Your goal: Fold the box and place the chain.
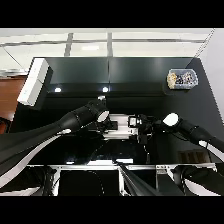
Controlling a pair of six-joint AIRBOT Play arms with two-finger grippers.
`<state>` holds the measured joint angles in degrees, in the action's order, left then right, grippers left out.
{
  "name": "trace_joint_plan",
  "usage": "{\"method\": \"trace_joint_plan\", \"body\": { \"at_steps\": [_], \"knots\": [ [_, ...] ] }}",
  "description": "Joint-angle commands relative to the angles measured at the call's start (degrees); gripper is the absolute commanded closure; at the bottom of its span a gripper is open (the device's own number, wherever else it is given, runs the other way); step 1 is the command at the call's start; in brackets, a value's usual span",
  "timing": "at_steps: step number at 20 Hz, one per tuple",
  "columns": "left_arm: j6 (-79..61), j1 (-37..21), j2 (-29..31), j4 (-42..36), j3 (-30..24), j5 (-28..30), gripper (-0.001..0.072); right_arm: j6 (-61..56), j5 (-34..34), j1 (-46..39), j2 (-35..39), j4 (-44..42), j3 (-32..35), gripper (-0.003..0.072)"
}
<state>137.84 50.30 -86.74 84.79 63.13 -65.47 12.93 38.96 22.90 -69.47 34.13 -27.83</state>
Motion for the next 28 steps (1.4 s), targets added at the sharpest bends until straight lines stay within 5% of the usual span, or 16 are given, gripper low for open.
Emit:
{"method": "trace_joint_plan", "body": {
  "at_steps": [1, 5, 6, 7, 18, 26, 28],
  "knots": [
    [-0.04, -0.09, -0.02, 0.09, 0.02, -1.22, 0.0685, -0.04, 0.2, 0.0, -0.02, 0.0, 0.02, 0.0592],
    [-0.04, -0.09, -0.02, 0.17, 0.02, -1.05, 0.0685, -0.07, 0.22, 0.0, -0.02, 0.0, 0.02, 0.0589],
    [-0.04, -0.09, -0.02, 0.17, 0.02, -1.05, 0.0685, -0.09, 0.24, 0.0, -0.02, 0.0, 0.02, 0.0347],
    [-0.04, -0.09, -0.02, 0.2, 0.02, -1.05, 0.0685, -0.07, 0.28, 0.0, -0.02, 0.0, 0.02, -0.0023],
    [-0.04, -0.11, -0.02, 0.68, 0.02, -1.03, 0.0685, -3.72, 7.74, 0.0, 10.75, 8.61, 0.02, -0.0034],
    [-0.07, -0.11, -0.02, 0.68, 0.02, -1.03, 0.0685, -2.8, 2.4, 0.04, 10.73, 10.27, 0.04, -0.0023],
    [-0.07, -0.11, -0.02, 0.63, 0.02, -1.05, 0.0685, -2.82, 3.02, 0.02, 10.75, 10.25, 0.04, 0.0279]
  ]
}}
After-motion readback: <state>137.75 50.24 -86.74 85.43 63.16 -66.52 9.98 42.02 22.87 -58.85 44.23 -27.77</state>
